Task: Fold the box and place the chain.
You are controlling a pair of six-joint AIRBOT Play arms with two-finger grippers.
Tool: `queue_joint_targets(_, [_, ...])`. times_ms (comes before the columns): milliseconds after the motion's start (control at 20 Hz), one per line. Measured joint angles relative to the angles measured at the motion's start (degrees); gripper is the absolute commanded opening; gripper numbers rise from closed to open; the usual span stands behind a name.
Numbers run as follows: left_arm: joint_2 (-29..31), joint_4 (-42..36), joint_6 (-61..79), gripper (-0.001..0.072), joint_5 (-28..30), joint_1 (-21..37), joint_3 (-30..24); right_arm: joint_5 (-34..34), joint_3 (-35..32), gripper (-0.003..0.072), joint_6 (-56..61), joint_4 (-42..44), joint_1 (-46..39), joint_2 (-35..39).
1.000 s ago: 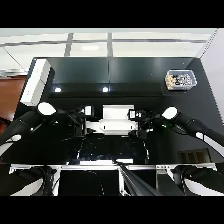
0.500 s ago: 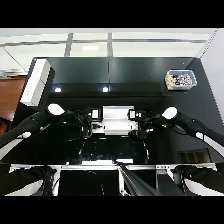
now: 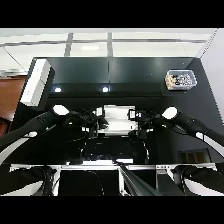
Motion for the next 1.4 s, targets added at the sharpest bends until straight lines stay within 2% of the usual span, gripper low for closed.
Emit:
queue_joint_targets(100, [-0.17, -0.50, -0.02, 0.0158, 1.09, -0.90, 0.09, -0.02, 0.00, 0.0177, 0.00, 0.00, 0.00, 0.00])
queue_joint_targets(150, [-0.22, -0.68, -0.02, 0.0122, 1.49, -1.20, 0.11, 0.00, 0.00, 0.0177, 0.00, 0.02, 0.00, 0.00])
queue_joint_targets(200, [-0.28, -0.83, -0.11, 0.0022, 1.84, -1.40, 0.11, -0.02, 0.00, 0.0177, 0.02, 0.04, 0.00, 0.00])
queue_joint_targets(250, [-0.33, -0.85, -0.11, 0.0027, 1.92, -1.51, 0.11, -0.02, 0.00, 0.0177, 0.02, 0.04, 0.00, 0.00])
queue_joint_targets(300, [-0.33, -0.85, -0.11, 0.0130, 2.08, -1.64, 0.11, -0.02, 0.00, 0.0177, 0.02, 0.04, 0.00, 0.00])
queue_joint_targets(350, [-0.33, -0.90, -0.11, 0.0373, 2.14, -1.70, 0.11, -0.02, 0.00, 0.0177, 0.02, 0.04, 0.00, 0.00])
queue_joint_targets(400, [-0.33, -0.98, -0.22, 0.0371, 2.19, -1.79, 0.11, -0.02, 0.00, 0.0177, 0.09, 0.09, 0.00, 0.00])
queue_joint_targets(450, [-0.33, -1.09, -0.22, 0.0216, 2.47, -1.79, 0.13, -0.02, 0.00, 0.0177, -0.04, 0.00, 0.00, 0.00])
queue_joint_targets(500, [-0.33, -1.05, -0.22, 0.0118, 2.51, -1.84, 0.13, -0.04, 0.00, 0.0177, -0.02, 0.02, 0.00, 0.00])
queue_joint_targets(650, [0.31, -0.76, -1.07, 0.0176, 1.90, -1.84, 0.13, -0.02, 0.00, 0.0177, 0.02, 0.04, 0.00, 0.00])
queue_joint_targets(800, [4.59, 4.13, -8.39, 0.0171, 0.92, -0.76, 0.13, -0.02, 0.00, 0.0177, 0.02, 0.04, 0.00, 0.00])
queue_joint_targets(850, [6.86, 6.86, -12.44, 0.0127, 0.46, 0.11, 0.13, -0.07, 0.00, 0.0177, 0.07, 0.07, 0.00, 0.00])
queue_joint_targets(900, [9.60, 10.47, -17.27, 0.0020, 0.15, 1.42, 0.13, -0.07, 0.00, 0.0177, 0.04, 0.07, 0.00, 0.00])
queue_joint_targets(1050, [18.69, 21.42, -29.88, 0.0024, -4.31, 7.32, 0.11, -0.04, 0.00, 0.0177, 0.04, 0.04, 0.00, 0.00])
queue_joint_targets(1200, [26.10, 30.25, -41.00, 0.0024, -8.92, 15.82, -0.28, -0.04, 0.00, 0.0177, 0.02, 0.04, 0.00, 0.00])
queue_joint_targets(1300, [27.89, 33.11, -53.46, 0.0025, -10.12, 21.84, -1.51, -0.07, 0.00, 0.0177, 0.02, 0.04, 0.00, 0.00])
queue_joint_targets(1400, [26.82, 34.40, -68.61, 0.0024, -11.69, 27.58, -3.15, -0.04, 0.00, 0.0177, 0.02, 0.02, 0.00, 0.00])
